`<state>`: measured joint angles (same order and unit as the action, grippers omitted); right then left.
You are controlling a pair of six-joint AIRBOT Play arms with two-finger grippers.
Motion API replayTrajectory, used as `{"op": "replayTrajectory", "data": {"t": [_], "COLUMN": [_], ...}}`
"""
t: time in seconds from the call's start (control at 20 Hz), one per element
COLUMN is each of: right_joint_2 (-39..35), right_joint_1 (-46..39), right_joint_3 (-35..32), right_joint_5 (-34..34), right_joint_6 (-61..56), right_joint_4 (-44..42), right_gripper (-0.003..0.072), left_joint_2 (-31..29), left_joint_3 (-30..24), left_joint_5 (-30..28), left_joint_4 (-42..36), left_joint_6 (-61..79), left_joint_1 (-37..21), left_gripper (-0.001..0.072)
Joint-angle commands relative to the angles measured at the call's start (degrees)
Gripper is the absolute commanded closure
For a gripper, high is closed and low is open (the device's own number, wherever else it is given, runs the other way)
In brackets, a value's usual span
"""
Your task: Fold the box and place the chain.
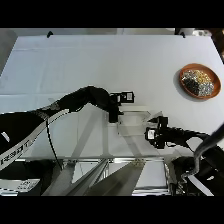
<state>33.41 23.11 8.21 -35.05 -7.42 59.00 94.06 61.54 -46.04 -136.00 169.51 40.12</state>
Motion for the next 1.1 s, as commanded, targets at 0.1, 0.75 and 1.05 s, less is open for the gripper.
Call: {"op": "replayTrajectory", "data": {"t": [0.1,0.75,1.05], "right_joint_2": [0.2,1.9,3.2], "right_joint_1": [2.6,-6.3,-8.8], "right_joint_3": [0.0,5.0,5.2], "right_joint_5": [4.3,0.8,-3.7], "right_joint_6": [0.0,4.8,6.5], "right_joint_4": [0.3,-11.8,-14.3], "right_gripper": [-0.0004,-0.0003,-0.0003], "left_joint_2": [0.0,0.0,0.0], "left_joint_3": [0.0,0.0,0.0], "left_joint_5": [0.0,0.0,0.0], "left_joint_4": [0.0,0.0,0.0], "left_joint_6": [0.0,0.0,0.0], "left_joint_1": [0.0,0.0,0.0], "left_gripper": [0.0696,0.0696,0.0696]}}
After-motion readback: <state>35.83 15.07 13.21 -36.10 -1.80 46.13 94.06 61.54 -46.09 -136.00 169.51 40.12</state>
